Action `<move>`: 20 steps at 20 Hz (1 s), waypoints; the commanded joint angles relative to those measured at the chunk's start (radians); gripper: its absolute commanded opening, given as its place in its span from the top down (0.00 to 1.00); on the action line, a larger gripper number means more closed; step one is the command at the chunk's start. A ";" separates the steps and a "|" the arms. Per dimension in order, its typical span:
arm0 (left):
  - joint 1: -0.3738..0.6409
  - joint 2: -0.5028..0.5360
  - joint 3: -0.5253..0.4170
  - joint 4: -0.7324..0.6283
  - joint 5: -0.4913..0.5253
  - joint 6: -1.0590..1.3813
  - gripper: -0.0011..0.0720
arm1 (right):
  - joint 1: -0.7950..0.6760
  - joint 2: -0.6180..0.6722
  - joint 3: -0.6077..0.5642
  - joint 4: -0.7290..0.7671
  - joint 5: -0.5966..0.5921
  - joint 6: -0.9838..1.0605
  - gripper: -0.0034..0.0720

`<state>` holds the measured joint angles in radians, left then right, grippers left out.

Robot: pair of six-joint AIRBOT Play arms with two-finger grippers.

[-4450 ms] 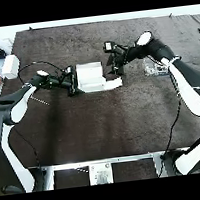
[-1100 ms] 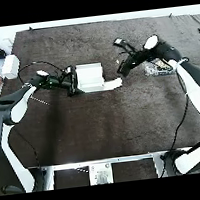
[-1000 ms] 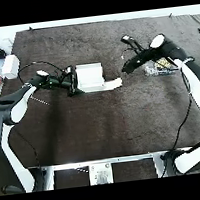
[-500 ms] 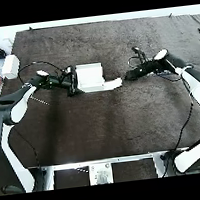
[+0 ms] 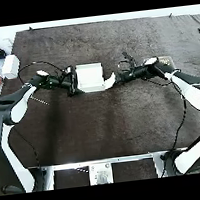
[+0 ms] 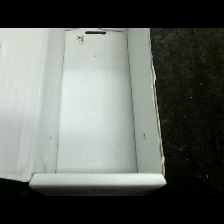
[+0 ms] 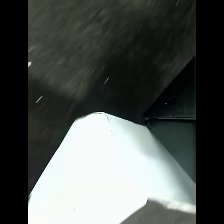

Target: Fold the box and place the chain.

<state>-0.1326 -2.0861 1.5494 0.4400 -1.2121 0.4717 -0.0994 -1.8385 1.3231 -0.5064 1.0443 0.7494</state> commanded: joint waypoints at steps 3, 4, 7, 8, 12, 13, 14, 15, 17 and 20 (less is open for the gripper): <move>0.000 0.000 0.000 0.000 0.000 0.000 0.50 | 0.010 0.048 0.003 0.060 0.007 -0.009 0.72; 0.000 0.000 0.000 0.000 0.000 0.000 0.50 | 0.010 0.051 0.010 0.049 0.010 -0.008 0.72; 0.000 0.000 0.000 0.000 0.000 0.000 0.50 | 0.026 0.050 0.026 -0.024 -0.005 0.030 0.43; 0.000 0.000 0.000 0.000 0.000 0.000 0.50 | 0.037 0.050 0.035 -0.047 -0.005 0.040 0.43; 0.000 0.000 0.000 0.000 0.000 0.000 0.50 | 0.094 0.049 0.069 -0.060 -0.023 0.040 0.43; 0.000 0.000 0.000 0.000 0.000 0.000 0.50 | 0.099 0.049 0.076 -0.065 -0.035 0.050 0.43; 0.000 0.000 0.000 0.000 0.000 0.000 0.50 | 0.103 0.049 0.083 -0.084 -0.044 0.080 0.43; 0.000 0.000 0.000 0.000 0.000 0.000 0.50 | 0.109 0.049 0.088 -0.119 -0.049 0.117 0.43; 0.000 0.000 0.000 0.000 0.000 0.001 0.50 | 0.122 0.049 0.105 -0.194 -0.050 0.181 0.34; 0.000 0.000 0.000 0.000 0.000 0.000 0.50 | 0.154 0.049 0.133 -0.217 -0.049 0.203 0.35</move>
<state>-0.1326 -2.0861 1.5494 0.4397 -1.2121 0.4717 0.0277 -1.7901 1.4326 -0.6746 1.0035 0.9016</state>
